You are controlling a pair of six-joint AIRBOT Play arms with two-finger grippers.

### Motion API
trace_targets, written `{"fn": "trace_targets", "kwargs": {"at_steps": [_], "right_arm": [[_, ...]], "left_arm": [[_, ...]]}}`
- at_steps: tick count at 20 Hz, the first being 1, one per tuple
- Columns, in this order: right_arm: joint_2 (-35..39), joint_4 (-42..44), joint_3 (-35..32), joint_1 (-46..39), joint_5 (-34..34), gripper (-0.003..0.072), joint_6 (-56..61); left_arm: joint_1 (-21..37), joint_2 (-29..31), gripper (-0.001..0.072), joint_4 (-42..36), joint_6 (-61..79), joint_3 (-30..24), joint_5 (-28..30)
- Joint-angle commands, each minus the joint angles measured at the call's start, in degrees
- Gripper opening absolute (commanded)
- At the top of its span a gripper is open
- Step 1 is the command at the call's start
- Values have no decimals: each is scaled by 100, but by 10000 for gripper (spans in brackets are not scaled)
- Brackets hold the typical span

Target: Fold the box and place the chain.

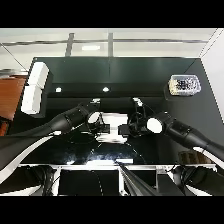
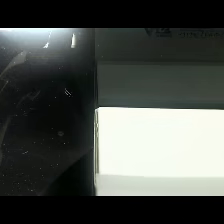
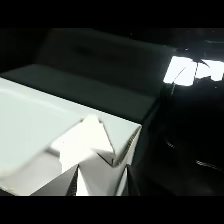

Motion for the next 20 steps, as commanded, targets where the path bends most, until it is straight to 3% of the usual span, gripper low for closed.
{"fn": "trace_targets", "kwargs": {"at_steps": [1, 4, 6, 12, 20], "right_arm": [[-332, -553, 356, 240, 389, 334, 459], [-398, -745, 555, 372, 385, 334, 798], [-450, -782, 667, 380, 492, 257, 890], [-855, -1071, 1054, 599, 1080, 257, 1204], [-949, -1303, 1080, 625, 1257, 258, 1698]], "left_arm": [[-2, -4, 32, 4, 0, 2, 7], [-2, -4, 32, 4, 0, 2, 4], [-4, -4, 32, 0, 0, 2, 4], [-4, -4, 32, 0, 0, 2, -13], [-2, -4, 32, 0, 0, 2, -7]]}}
